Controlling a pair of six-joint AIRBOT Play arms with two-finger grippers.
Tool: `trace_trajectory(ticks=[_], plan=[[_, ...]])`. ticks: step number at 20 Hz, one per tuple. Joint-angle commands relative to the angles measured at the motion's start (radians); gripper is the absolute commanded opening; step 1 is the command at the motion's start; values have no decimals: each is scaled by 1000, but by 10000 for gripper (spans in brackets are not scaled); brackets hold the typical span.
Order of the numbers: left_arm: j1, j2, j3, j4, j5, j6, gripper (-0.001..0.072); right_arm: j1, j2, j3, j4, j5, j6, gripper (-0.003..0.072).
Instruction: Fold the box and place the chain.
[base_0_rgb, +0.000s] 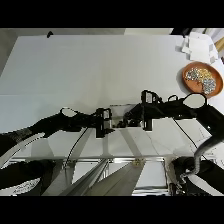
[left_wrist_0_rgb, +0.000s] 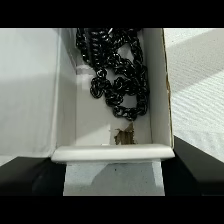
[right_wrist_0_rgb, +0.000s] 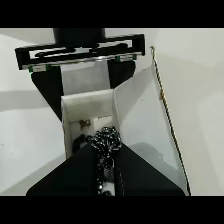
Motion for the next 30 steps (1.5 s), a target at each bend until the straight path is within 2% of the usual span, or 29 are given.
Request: trace_trajectory(ticks=[1, 4, 5, 6, 7, 8, 15, 18, 20, 21, 23, 24, 27, 30], plan=[[0, 0, 0, 0, 0, 0, 69, 19, -12, 0, -25, -46, 0, 13], [0, 0, 0, 0, 0, 0, 69, 19, -39, 0, -95, -41, 4, 16], [0, 0, 0, 0, 0, 0, 69, 19, -54, 0, -108, -38, 26, 42], [0, 0, 0, 0, 0, 0, 69, 19, -68, 0, -109, -39, 55, 145], [0, 0, 0, 0, 0, 0, 69, 19, -80, 0, -108, -39, 72, 282], [0, 0, 0, 0, 0, 0, 69, 19, -87, 0, -108, -39, 79, 296], [0, 0, 0, 0, 0, 0, 69, -12, -4, 0, -145, -6, 80, 293], [0, 0, 0, 0, 0, 0, 69, -127, 47, 0, -208, 103, 80, 286], [0, 0, 0, 0, 0, 0, 69, -211, 51, -4, -247, 142, 79, 219], [0, 0, 0, 0, 0, 0, 69, -243, 50, -13, -266, 138, 76, 220], [0, 0, 0, 0, 0, 0, 69, -286, 47, -36, -321, 95, 75, 253], [0, 0, 0, 0, 0, 0, 69, -289, 42, -50, -350, 58, 75, 340], [0, 0, 0, 0, 0, 0, 69, -271, -13, -62, -381, 5, 62, 373], [0, 0, 0, 0, 0, 0, 69, -227, -77, -62, -380, -9, -83, 373]])
